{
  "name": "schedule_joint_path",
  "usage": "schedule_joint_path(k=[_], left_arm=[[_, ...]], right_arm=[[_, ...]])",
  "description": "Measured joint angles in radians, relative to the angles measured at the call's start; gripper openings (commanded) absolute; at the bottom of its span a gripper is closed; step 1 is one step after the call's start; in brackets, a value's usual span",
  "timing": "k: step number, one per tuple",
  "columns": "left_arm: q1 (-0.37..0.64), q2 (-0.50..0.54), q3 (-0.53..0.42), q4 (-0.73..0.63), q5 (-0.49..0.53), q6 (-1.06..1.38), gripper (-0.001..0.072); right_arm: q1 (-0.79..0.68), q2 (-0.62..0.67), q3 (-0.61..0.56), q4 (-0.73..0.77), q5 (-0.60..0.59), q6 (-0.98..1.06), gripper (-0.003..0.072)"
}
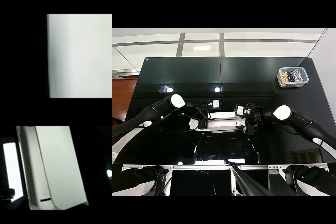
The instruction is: Fold the box and place the chain.
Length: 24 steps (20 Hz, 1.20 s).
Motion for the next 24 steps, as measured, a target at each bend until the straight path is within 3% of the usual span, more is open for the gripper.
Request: schedule_joint_path(k=[11,24], left_arm=[[0.000,0.000,0.000,0.000,-0.003,0.001,0.0024],[0.000,0.000,0.000,0.000,-0.001,0.001,0.0024]], right_arm=[[-0.028,-0.143,0.000,0.077,0.055,-0.171,0.0714],[-0.019,-0.166,0.002,0.084,0.032,-0.178,0.0714]])
